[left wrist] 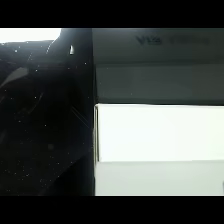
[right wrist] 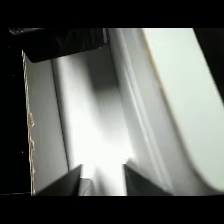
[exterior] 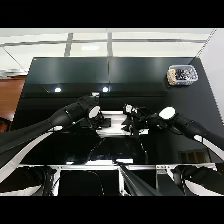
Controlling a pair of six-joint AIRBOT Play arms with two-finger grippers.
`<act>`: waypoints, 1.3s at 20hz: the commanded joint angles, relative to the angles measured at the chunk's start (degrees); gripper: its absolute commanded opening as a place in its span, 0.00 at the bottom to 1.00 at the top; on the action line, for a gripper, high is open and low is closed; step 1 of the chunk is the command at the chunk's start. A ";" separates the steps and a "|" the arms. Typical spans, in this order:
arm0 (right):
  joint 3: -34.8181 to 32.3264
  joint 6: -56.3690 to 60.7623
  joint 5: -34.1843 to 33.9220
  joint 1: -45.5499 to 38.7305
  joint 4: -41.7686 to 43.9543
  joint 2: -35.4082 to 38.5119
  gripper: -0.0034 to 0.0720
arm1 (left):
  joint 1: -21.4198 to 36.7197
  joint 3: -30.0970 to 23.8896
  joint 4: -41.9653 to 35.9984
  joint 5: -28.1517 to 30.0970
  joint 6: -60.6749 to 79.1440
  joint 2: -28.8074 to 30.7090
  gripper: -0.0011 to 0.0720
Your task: Fold the box and place the chain.
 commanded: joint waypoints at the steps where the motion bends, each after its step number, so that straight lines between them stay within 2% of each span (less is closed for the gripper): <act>1: 0.00 5.11 0.94 -0.02 -0.81 0.00 0.20 | 0.02 -0.02 0.02 0.00 0.04 -0.04 0.05; 2: 0.17 9.44 1.84 -0.13 -0.87 0.28 0.07 | 0.02 -0.02 0.02 -0.04 0.04 -0.04 0.05; 4: 1.27 21.46 6.29 -1.49 -1.95 1.97 0.06 | 0.02 -0.02 0.02 -0.22 0.04 -0.04 0.05; 6: 3.74 34.71 14.80 -6.29 -7.93 5.57 0.06 | 0.04 0.00 0.02 -0.26 0.04 -0.04 0.05; 7: 4.87 40.96 17.84 -10.49 -11.87 7.85 0.06 | 0.04 0.07 0.02 -0.83 0.04 -0.04 0.05; 9: 5.20 47.91 20.74 -20.83 -13.73 12.31 0.06 | 0.02 0.09 0.02 -1.31 0.04 -0.04 0.05; 12: 4.17 58.55 17.90 -35.58 -17.27 13.22 0.06 | 0.04 0.09 0.04 -1.29 0.04 -0.04 0.05; 14: -0.33 68.57 12.85 -43.34 -20.13 11.17 0.06 | 0.04 0.09 0.02 -1.31 0.04 -0.04 0.05; 15: -2.54 69.94 14.10 -45.42 -19.52 9.20 0.06 | 0.04 0.09 0.02 -1.29 0.04 -0.04 0.05; 17: -5.60 65.00 21.64 -45.27 -14.27 3.52 0.06 | 0.04 0.09 0.02 -1.27 0.04 -0.04 0.05; 19: -6.43 59.89 26.80 -41.03 -9.53 -2.40 0.06 | 0.04 0.09 0.04 -1.29 0.04 -0.04 0.05; 22: -6.40 55.58 24.76 -31.04 -3.89 -7.45 0.06 | 0.04 0.09 0.02 -1.31 0.04 -0.04 0.05; 26: -5.33 47.87 24.20 -22.23 2.93 -7.91 0.06 | 0.04 0.09 0.04 -1.29 0.04 -0.04 0.05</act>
